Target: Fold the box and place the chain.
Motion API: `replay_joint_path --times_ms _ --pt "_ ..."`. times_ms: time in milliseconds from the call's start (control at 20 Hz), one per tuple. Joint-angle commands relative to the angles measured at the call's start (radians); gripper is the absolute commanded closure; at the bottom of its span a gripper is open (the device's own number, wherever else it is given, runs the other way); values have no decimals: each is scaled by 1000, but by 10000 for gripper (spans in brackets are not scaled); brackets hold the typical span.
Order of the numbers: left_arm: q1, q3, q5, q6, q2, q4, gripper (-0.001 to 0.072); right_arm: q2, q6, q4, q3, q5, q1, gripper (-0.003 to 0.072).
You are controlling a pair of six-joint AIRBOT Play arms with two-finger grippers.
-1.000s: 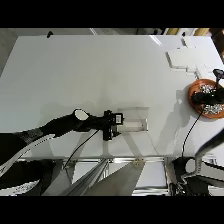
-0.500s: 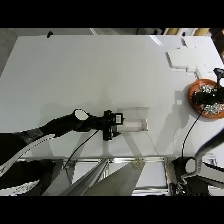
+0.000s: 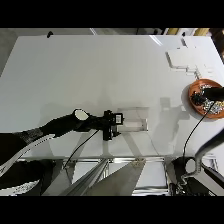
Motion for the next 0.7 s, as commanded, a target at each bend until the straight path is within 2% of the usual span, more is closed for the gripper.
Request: replay_joint_path --times_ms 0,350,650 --pt "0 0 -3 0 1 0 506 114 -70 151 0 83 10 671" --pt "0 0 -3 0 1 0 505 364 -55 158 0 265 266 671" --pt "0 0 -3 0 1 0 506 541 23 217 0 308 482 671"
